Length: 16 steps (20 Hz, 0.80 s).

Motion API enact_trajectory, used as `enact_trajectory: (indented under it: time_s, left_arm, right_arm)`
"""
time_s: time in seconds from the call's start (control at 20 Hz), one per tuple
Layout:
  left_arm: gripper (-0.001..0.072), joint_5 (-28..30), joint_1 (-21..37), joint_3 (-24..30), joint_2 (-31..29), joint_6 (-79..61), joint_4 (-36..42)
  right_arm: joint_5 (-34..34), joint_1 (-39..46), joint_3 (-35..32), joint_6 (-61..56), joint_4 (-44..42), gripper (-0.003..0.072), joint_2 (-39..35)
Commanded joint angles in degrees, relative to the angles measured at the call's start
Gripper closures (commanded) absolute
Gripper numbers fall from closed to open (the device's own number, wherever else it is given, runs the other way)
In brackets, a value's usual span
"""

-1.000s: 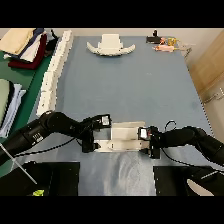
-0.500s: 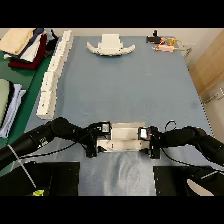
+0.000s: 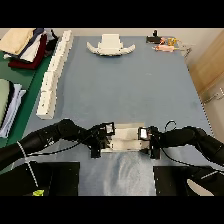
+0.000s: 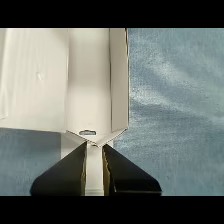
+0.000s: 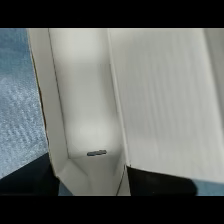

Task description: Fold the box.

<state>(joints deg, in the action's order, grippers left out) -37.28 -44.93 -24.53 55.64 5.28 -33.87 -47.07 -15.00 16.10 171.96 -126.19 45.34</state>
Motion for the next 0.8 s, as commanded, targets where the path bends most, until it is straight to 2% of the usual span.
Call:
enact_trajectory:
  time_s: [0.0, 0.2, 0.5, 0.65, 0.7, 0.75]
  left_arm:
    - [0.0589, 4.37, -1.79, -0.07, 0.83, -0.17, 1.38]
    - [0.06, 5.73, -2.25, -0.11, 1.16, -0.2, 2.29]
    - [0.0599, 6.88, -3.61, -0.13, 2.38, -4.37, 9.55]
    - [0.0596, 6.93, -4.02, -0.17, 3.91, -4.66, 10.51]
    - [0.0549, 7.37, -4.02, -0.17, 3.89, -4.63, 10.51]
    - [0.0346, 7.98, -4.02, -0.15, 3.91, -4.57, 10.51]
  right_arm:
    - [0.07, 0.0, 0.04, -0.02, -0.02, 0.018, -0.04]
    - [0.07, 0.0, 0.02, -0.02, 0.0, 0.018, -0.04]
    - [0.07, 0.0, 0.04, -0.02, -0.02, 0.018, -0.04]
    - [0.07, 0.0, 0.04, -0.02, 0.0, 0.018, -0.04]
    - [0.07, 0.0, 0.04, -0.02, -0.02, 0.018, -0.04]
    - [0.07, 0.0, 0.02, -0.02, -0.02, 0.018, -0.04]
